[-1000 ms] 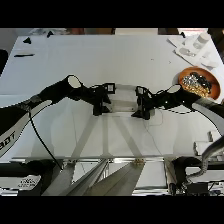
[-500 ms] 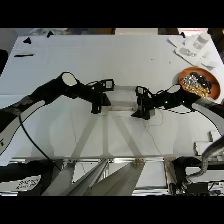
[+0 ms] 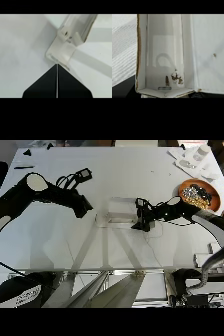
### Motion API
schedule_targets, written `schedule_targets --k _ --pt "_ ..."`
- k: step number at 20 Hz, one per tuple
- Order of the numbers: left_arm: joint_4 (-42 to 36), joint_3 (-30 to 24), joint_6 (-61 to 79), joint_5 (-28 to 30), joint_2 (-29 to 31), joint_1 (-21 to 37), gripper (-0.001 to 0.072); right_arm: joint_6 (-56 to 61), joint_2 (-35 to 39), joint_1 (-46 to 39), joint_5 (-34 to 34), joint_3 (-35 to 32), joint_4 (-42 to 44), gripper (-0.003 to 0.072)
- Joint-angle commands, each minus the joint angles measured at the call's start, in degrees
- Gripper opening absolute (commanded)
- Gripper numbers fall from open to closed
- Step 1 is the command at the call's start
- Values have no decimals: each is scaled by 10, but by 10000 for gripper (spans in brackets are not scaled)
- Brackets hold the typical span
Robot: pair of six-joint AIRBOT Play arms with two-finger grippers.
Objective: Fold the box and place the chain.
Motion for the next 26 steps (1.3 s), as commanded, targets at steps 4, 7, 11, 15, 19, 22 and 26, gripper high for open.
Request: schedule_targets --k 4,7,11,15,19,22,26 --pt "32 -33 -266 19 -78 14 11 0 0 0 0 0 0 397" --pt "28 -33 -267 46 -114 -14 11 0 0 0 0 0 0 397" --pt "-12 -33 -277 82 -134 -37 7 0 0 0 0 0 0 397" --pt "1 -34 -331 108 -147 -46 7 0 0 0 0 0 0 397" --pt "0 -34 -331 125 -158 -56 7 0 0 0 0 0 0 397" --pt "-14 -34 -328 119 -162 -61 8 0 0 0 0 0 0 397" --pt "-52 -34 -287 90 -162 -56 8 0 0 0 0 0 0 397"
